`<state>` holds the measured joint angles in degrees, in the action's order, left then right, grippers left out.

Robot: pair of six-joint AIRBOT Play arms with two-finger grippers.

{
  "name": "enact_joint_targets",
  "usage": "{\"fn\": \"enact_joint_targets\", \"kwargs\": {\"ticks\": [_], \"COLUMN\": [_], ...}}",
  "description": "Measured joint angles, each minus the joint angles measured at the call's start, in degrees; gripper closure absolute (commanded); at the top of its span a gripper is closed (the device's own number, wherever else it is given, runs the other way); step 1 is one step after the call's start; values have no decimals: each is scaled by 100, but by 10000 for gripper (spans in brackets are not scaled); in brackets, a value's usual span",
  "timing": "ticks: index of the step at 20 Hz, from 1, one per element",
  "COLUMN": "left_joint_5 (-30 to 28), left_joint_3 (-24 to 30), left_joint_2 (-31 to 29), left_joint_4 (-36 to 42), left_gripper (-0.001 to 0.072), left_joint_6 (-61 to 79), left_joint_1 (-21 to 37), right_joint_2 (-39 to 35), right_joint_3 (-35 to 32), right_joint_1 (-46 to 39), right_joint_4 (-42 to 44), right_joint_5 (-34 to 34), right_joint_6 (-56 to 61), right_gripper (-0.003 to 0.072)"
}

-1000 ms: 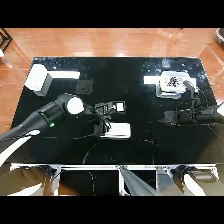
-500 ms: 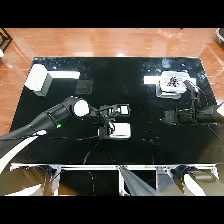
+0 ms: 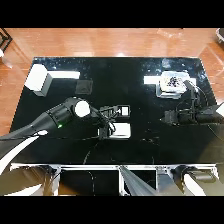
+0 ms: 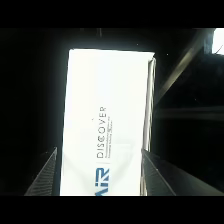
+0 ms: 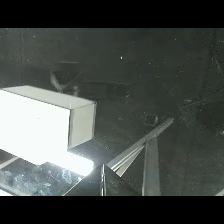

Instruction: Fold the box and place the chain.

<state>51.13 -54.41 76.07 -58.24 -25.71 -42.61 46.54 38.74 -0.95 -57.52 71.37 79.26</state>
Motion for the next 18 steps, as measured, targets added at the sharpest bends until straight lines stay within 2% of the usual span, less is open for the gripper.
{"fn": "enact_joint_targets", "kwargs": {"ticks": [17, 18], "left_joint_5": [2, 4], "left_joint_3": [-2, -2], "left_joint_2": [229, 269], "left_joint_4": [-22, -37], "left_gripper": [84, 138], "left_joint_6": [-20, -81], "left_joint_1": [-26, -44], "right_joint_2": [0, 0], "right_joint_3": [-31, -31], "right_joint_1": [0, 0], "right_joint_4": [-13, -13], "right_joint_5": [-79, -87], "right_joint_6": [0, 0], "right_gripper": [664, 664]}}
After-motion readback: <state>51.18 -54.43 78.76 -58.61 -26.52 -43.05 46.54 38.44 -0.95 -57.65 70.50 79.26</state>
